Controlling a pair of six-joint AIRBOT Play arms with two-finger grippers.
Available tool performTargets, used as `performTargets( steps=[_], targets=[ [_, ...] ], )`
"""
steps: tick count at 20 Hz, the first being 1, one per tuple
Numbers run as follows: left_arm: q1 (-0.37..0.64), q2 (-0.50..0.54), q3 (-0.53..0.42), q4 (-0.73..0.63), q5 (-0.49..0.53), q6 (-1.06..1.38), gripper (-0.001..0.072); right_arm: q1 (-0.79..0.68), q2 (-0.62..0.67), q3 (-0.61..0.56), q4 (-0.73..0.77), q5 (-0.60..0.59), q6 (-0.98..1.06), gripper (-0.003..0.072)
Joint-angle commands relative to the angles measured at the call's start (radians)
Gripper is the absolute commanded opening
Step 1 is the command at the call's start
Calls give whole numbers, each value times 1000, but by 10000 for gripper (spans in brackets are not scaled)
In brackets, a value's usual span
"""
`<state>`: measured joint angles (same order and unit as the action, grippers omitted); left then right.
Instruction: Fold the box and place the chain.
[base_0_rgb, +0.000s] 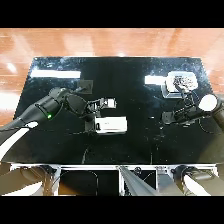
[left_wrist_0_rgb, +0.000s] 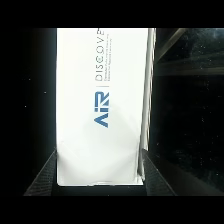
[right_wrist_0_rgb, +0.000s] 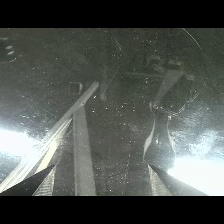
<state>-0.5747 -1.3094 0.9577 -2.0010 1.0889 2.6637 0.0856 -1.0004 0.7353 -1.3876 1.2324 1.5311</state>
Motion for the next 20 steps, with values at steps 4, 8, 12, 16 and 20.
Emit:
performTargets(
  steps=[4,8,12,16,20],
  targets=[
    [-1,-3,0,0,-13,-1,626,0,0,0,0,0,0,719],
    [-1,-5,0,0,-20,-1,626,0,0,0,0,-4,0,719],
    [-1,-5,-22,0,-32,-1,626,0,0,0,0,-12,0,719],
    [-1,-6,-37,-1,-52,-1,625,0,0,0,0,-15,0,719],
    [-26,-7,-38,-2,-54,-1,622,0,0,0,0,-23,0,719]
  ],
)
